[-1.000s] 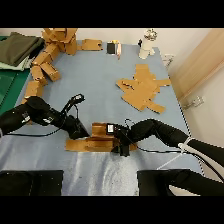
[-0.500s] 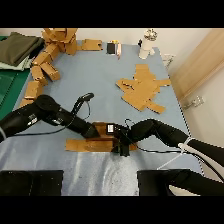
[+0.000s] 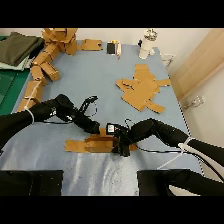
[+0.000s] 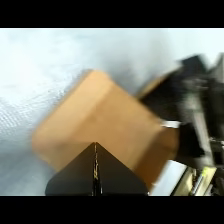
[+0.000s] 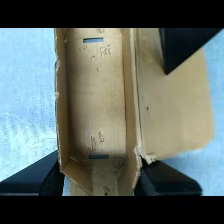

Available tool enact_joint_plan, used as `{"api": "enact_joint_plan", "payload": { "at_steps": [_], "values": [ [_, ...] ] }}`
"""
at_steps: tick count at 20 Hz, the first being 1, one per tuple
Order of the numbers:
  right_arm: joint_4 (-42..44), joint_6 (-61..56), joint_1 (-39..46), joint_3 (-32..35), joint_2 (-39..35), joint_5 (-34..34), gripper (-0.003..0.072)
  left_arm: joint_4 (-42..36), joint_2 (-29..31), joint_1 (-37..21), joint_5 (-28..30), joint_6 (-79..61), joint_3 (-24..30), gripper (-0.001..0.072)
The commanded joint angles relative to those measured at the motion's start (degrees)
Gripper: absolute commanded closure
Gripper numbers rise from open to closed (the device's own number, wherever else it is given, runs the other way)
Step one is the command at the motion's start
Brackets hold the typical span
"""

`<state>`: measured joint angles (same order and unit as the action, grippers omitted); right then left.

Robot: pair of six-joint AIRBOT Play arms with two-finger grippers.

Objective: Fold the box.

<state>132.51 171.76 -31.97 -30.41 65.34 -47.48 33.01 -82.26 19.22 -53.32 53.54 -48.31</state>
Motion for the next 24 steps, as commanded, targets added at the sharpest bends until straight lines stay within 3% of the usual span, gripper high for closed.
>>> {"api": "enact_joint_plan", "payload": {
  "at_steps": [1,6,11,16,18,19,21,22,23,24],
  "values": [
    [-0.1,0.2,0.0,0.0,0.0,-0.2,0.0218,2.8,-1.9,0.1,0.2,1.7,-0.3,0.0697],
    [-0.1,0.2,0.0,0.0,0.0,-0.2,0.0218,2.9,0.8,-1.9,-5.7,-3.6,-3.6,0.0697],
    [-0.1,0.2,0.0,0.0,0.0,-0.2,0.0218,7.9,11.7,-6.4,-11.1,-14.7,-3.2,0.0698],
    [-0.1,0.2,0.0,0.0,0.0,-0.2,0.0218,17.7,23.1,-3.8,-17.7,-32.1,2.2,0.0686],
    [-0.2,0.2,0.0,0.0,0.0,-0.2,0.0218,24.6,24.1,-1.7,-15.0,-31.1,3.5,0.0046],
    [-0.2,0.2,0.0,0.0,0.0,-0.2,0.0218,25.4,23.9,-1.2,-13.9,-30.7,4.1,0.0],
    [-0.3,0.2,0.0,0.0,0.0,-0.2,0.0218,24.1,22.8,0.1,-12.0,-31.0,5.1,0.0004],
    [-0.3,0.2,0.0,0.0,0.0,-0.2,0.0218,23.9,21.9,1.1,-9.5,-30.4,5.2,0.011],
    [-0.3,0.2,0.0,0.0,0.0,-0.2,0.0218,23.8,21.3,1.9,-7.7,-29.7,5.2,0.0163],
    [-0.3,0.2,0.0,0.0,0.0,-0.2,0.0218,23.8,20.8,2.6,-6.0,-29.7,5.2,0.0163]
  ]
}}
